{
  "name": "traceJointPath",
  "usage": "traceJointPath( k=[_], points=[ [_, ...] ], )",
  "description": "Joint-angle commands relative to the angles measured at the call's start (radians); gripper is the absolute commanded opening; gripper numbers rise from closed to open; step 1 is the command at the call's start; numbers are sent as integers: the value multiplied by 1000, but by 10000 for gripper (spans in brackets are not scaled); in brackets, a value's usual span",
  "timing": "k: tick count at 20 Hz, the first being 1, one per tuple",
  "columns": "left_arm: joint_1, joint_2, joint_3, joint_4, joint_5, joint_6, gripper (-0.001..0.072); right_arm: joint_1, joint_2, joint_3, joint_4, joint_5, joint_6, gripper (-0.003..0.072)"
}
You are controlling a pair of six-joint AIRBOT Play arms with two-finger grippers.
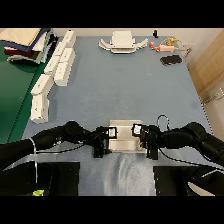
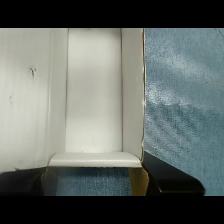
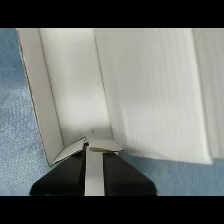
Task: Fold the box.
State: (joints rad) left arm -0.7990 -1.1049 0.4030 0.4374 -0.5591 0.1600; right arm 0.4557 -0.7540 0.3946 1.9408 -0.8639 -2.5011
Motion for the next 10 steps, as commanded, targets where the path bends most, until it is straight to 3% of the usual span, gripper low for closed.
traceJointPath(
  k=[1,10],
  points=[
    [1,1,1,0,0,0,487,1,-1,0,37,18,-13,152],
    [1,1,1,0,0,0,487,1,-1,0,66,30,-13,152]
  ],
)
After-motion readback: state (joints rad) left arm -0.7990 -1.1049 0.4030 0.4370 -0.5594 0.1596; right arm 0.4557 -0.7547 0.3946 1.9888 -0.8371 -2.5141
